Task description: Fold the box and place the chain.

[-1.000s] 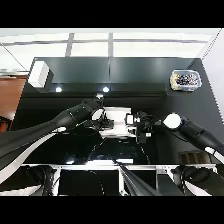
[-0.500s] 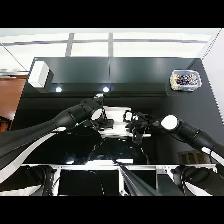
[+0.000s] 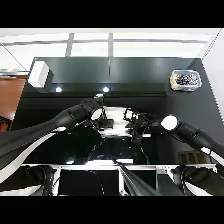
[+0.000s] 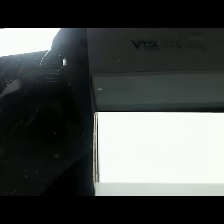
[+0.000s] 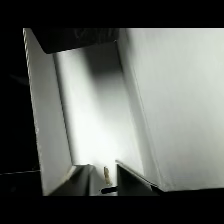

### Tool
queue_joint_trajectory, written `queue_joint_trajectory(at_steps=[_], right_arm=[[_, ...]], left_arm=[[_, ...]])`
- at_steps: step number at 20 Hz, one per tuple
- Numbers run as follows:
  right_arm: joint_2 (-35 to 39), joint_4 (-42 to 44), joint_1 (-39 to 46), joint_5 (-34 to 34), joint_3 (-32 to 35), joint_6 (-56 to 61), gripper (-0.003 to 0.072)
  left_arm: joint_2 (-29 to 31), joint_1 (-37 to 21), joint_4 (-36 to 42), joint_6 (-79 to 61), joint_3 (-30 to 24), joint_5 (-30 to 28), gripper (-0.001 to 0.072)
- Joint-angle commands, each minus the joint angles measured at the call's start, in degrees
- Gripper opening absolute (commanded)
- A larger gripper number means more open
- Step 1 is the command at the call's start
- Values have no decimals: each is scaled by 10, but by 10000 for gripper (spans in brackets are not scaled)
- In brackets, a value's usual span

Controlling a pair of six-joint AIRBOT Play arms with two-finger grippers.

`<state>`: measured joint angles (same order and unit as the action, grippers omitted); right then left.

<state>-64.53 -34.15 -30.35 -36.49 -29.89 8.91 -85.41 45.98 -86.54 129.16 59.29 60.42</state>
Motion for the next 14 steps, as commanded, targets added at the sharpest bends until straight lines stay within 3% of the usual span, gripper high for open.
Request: queue_joint_trajectory(at_steps=[1, 3, 5, 7, 9, 11, 14], right_arm=[[0, 0, 0, -15, 0, 25, 14], [5, -39, 10, -27, -7, 137, 14], [28, -132, 51, -98, -33, 284, 14], [61, -236, 126, -174, -60, 431, 13], [84, -305, 235, -202, -62, 600, 14], [83, -302, 348, -209, -49, 695, 14], [79, -245, 440, -192, 12, 702, 14]], left_arm=[[0, 0, 0, 0, 1, 0, 26], [0, 0, 0, 0, 1, 0, 26], [0, 0, 0, 0, 1, 0, 26], [0, 0, 1, 0, 1, 1, 26], [0, 0, 1, 0, 1, 1, 26], [0, 0, 2, 0, 1, 1, 26], [0, 0, 2, 0, 1, 1, 26]])
